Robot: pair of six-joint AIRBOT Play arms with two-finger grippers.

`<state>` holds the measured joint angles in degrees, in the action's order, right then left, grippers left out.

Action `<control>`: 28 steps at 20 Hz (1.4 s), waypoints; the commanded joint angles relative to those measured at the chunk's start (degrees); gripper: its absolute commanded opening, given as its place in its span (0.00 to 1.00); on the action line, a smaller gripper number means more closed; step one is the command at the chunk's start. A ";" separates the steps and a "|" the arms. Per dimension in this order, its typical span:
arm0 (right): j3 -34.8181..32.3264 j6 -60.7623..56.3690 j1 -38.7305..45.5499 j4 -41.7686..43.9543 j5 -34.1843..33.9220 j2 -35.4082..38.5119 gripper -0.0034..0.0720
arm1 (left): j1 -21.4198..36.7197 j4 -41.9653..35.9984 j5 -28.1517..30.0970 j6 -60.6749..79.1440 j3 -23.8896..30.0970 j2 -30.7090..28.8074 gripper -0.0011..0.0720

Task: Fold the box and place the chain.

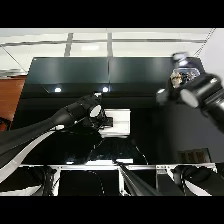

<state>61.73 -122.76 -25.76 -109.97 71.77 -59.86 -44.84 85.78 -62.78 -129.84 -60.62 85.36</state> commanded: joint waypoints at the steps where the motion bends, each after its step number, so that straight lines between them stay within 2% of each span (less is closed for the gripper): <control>1: -0.20 -1.31 15.87 -0.28 -15.80 -1.95 0.93 | 0.13 2.34 -0.85 -0.87 0.04 0.04 0.05; 4: 0.68 -1.16 30.12 16.22 -22.40 -8.28 0.93 | 0.20 2.25 -0.83 -0.90 0.04 0.04 0.05; 7: 4.42 0.35 36.72 22.21 -22.91 -14.99 0.93 | 0.26 2.25 -0.96 -0.90 0.04 0.04 0.05; 12: 19.58 1.53 37.86 28.98 -17.64 -29.88 0.93 | 0.31 2.23 -1.92 -0.85 0.04 0.04 0.05; 17: 34.16 -2.67 37.90 30.47 -10.03 -42.66 0.93 | 0.28 2.03 -2.38 -0.85 0.04 0.04 0.05; 20: 36.24 -4.37 37.92 30.49 -11.74 -45.99 0.93 | 0.31 2.05 -2.45 -0.85 0.04 0.04 0.05; 22: 36.22 -5.05 38.03 30.88 -13.49 -47.23 0.79 | 0.31 2.05 -2.45 -0.85 0.04 0.04 0.05; 28: 36.22 -4.96 38.01 33.42 -16.41 -49.79 0.79 | 0.28 2.03 -2.47 -0.85 0.04 0.04 0.05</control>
<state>97.67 -127.52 12.23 -78.17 56.86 -108.33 -44.56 87.94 -65.21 -130.69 -60.60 85.38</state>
